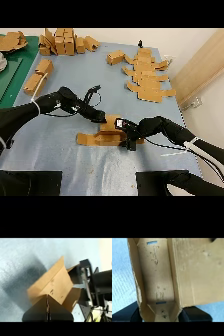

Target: Fold the box.

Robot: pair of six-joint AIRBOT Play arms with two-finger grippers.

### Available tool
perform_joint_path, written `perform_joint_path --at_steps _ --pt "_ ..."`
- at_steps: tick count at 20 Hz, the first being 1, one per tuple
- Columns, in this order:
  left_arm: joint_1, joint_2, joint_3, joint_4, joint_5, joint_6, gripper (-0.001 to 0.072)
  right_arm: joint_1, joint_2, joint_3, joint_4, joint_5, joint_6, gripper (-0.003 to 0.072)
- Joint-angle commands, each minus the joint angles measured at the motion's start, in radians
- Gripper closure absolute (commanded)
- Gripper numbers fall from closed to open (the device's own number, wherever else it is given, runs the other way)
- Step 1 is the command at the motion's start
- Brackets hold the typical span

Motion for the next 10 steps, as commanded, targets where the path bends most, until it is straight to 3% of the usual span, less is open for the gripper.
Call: perform_joint_path --at_steps 1,7,10 --pt "-0.011 -0.091 0.021 0.023 -0.059 -0.029 0.0701 -0.001 0.001 -0.001 0.000 0.000 0.000 0.0164" --pt "-0.009 -0.106 0.037 0.025 -0.059 -0.006 0.0700 -0.001 0.001 -0.001 0.000 0.000 0.000 0.0164" --pt "0.008 -0.106 0.080 -0.061 -0.092 0.129 0.0700 -0.001 0.001 -0.001 0.000 0.000 0.000 0.0164"
